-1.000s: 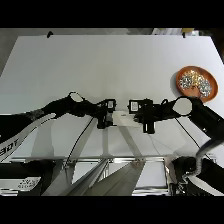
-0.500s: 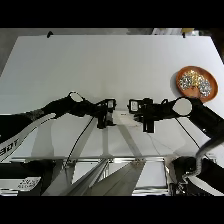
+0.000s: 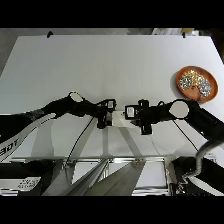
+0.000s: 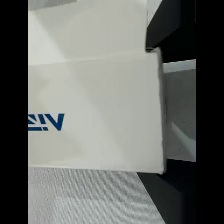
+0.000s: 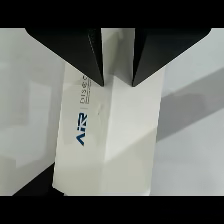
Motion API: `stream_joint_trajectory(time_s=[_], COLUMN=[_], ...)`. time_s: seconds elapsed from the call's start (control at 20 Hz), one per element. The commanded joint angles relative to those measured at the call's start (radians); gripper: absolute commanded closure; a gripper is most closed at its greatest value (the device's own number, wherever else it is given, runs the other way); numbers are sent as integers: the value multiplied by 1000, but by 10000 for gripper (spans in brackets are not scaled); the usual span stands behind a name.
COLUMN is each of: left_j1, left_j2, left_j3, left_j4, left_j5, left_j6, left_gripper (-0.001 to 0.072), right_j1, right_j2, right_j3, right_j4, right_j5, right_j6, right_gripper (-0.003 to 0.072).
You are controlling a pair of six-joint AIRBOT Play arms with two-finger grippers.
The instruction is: Fold the box and place the chain.
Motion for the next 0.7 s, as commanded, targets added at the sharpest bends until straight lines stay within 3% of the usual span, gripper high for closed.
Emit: stream_joint_trajectory(time_s=[0.0,0.3,0.65], left_j1=[0,0,0], left_j2=[1,1,1], left_j3=[1,0,0], left_j4=[-1,-1,-1], left_j5=[-1,-1,-1], left_j6=[-2,-2,-2], left_gripper=[380,380,380], right_j1=[24,24,24], right_j2=[0,0,0], right_j3=[-1,-1,-1], right_j4=[0,-98,-98], right_j5=[-26,-60,-67], right_j6=[-7,-3,-3], right_gripper=[484,491,587])
